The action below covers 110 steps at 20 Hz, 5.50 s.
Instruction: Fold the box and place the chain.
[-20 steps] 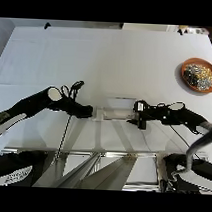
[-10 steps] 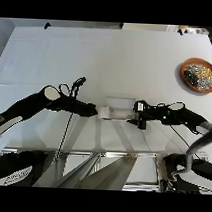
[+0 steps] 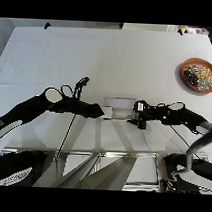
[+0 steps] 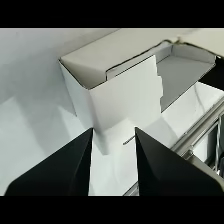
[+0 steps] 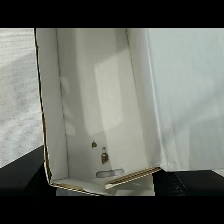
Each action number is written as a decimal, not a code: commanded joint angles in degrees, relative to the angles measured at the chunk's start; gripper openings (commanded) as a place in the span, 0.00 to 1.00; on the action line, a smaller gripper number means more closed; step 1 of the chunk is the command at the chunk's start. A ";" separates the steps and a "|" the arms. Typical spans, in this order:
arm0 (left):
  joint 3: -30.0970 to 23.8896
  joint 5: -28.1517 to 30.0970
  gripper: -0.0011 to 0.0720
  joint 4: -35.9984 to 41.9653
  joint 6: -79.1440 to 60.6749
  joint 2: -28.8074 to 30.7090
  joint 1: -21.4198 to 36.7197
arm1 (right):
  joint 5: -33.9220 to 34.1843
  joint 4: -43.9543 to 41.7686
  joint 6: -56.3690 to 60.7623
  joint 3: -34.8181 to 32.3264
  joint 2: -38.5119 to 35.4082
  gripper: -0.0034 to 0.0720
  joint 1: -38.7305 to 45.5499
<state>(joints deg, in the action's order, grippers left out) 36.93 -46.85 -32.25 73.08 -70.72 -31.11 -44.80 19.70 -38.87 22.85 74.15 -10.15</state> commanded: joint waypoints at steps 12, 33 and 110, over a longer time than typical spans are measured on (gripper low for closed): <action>6.64 3.19 0.56 -19.30 23.04 -0.70 -6.84 | -0.02 -0.02 0.02 0.00 -0.04 0.52 -0.02; 26.16 -12.76 0.58 -35.80 47.30 -16.70 -15.72 | 0.00 0.00 0.00 0.00 -0.04 0.52 -0.02; 30.40 -17.11 0.33 -49.20 60.22 -19.32 -20.15 | -0.02 -0.02 0.00 0.00 -0.04 0.52 -0.02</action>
<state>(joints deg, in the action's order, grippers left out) 67.26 -64.25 -81.91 136.40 -91.53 -51.66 -44.80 19.70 -38.87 22.85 74.15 -10.17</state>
